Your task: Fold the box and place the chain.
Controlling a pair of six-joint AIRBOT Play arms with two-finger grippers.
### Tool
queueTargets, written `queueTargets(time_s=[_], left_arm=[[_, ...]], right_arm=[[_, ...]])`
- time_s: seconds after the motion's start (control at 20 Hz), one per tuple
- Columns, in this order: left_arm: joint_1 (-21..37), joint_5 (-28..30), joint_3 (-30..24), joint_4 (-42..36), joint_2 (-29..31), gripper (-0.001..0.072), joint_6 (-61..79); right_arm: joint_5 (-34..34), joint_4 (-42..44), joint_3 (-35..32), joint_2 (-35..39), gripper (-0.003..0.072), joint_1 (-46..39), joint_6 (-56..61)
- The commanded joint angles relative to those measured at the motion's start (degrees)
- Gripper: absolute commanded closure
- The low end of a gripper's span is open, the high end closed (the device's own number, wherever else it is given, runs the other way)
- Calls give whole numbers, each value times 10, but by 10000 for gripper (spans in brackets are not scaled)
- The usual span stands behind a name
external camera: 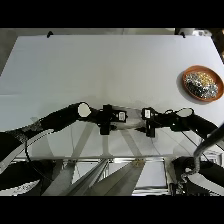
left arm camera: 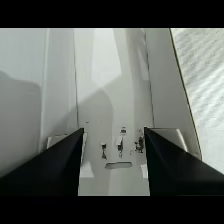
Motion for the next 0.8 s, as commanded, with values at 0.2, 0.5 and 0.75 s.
queueTargets(time_s=[0.2,0.5,0.75], left_arm=[[-2,3,0,1,1,193,1],[-2,-10,0,2,47,619,-2],[3,-21,0,35,128,649,-144]], right_arm=[[0,0,0,0,216,0,0],[0,0,0,0,216,0,0],[0,0,0,0,216,0,0]])
